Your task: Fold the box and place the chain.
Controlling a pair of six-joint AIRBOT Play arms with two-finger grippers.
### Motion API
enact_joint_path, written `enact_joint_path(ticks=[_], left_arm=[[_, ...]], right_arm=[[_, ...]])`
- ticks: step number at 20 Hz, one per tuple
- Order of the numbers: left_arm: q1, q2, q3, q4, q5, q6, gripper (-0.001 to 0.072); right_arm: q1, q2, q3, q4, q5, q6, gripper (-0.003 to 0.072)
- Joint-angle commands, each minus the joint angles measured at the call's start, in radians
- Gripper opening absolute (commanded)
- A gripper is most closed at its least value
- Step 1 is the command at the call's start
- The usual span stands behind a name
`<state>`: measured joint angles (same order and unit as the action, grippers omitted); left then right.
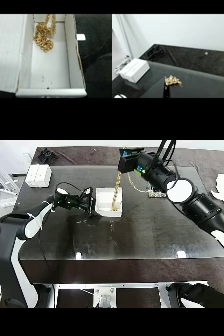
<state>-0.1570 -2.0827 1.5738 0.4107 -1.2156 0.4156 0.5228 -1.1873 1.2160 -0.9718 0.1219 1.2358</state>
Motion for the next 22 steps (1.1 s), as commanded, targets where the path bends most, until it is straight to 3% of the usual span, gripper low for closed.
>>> enact_joint_path(ticks=[1, 5, 14, 20, 21, 22], left_arm=[[-0.001, 0.0, 0.0, 0.0, 0.0, 0.0, 0.043], [-0.001, 0.0, 0.0, 0.0, 0.0, 0.0, 0.043], [-0.001, 0.0, 0.0, 0.0, 0.001, 0.0, 0.043], [-0.001, 0.0, 0.0, 0.0, 0.001, 0.0, 0.043], [-0.001, 0.0, 0.0, 0.0, 0.001, 0.0, 0.043], [-0.001, 0.0, 0.0, 0.0, 0.001, 0.0, 0.043]], right_arm=[[0.019, 0.0, -0.056, 0.003, -0.001, 0.044, 0.0007], [0.019, -0.068, -0.103, 0.004, -0.019, 0.055, 0.0008], [0.021, -0.343, -0.103, 0.004, -0.025, 0.179, 0.0007], [0.048, -0.448, -0.103, 0.005, -0.025, 0.179, 0.001], [0.05, -0.452, -0.103, 0.004, -0.024, 0.179, 0.0022], [0.049, -0.451, -0.103, 0.004, -0.025, 0.179, 0.0137]])
